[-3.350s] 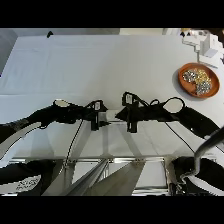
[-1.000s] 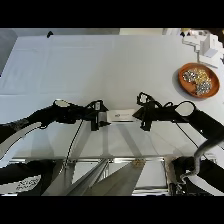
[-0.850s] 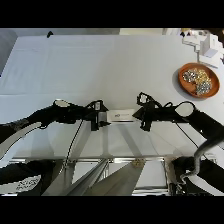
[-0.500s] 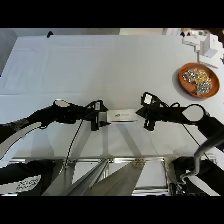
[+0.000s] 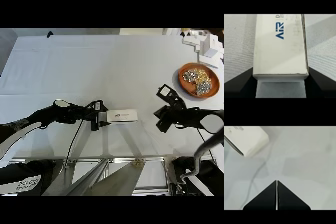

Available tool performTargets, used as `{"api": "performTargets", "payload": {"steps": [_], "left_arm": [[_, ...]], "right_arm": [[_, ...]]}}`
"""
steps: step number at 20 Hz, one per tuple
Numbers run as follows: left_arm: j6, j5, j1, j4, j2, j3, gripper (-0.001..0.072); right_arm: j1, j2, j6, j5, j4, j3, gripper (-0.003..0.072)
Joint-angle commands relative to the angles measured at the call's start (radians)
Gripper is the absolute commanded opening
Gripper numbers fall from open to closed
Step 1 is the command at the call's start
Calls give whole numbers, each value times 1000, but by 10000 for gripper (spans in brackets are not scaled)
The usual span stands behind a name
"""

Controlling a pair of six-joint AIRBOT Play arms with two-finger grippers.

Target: Fold the box and place the chain.

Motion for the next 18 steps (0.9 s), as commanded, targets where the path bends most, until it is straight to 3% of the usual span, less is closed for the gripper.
{"api": "performTargets", "payload": {"steps": [1, 5, 8, 18], "left_arm": [[0, 0, 1, 0, 0, 0, 132], [0, 0, 1, 0, 0, 0, 132], [0, 0, 1, 0, 0, 0, 132], [-1, -7, 1, -9, 1, 0, 128]], "right_arm": [[-183, -34, 208, 328, -124, 69, 8], [-483, -100, 209, 498, -127, 95, 11], [-613, -108, 209, 521, -124, 95, 18], [-642, -106, 209, 523, -123, 95, 17]]}}
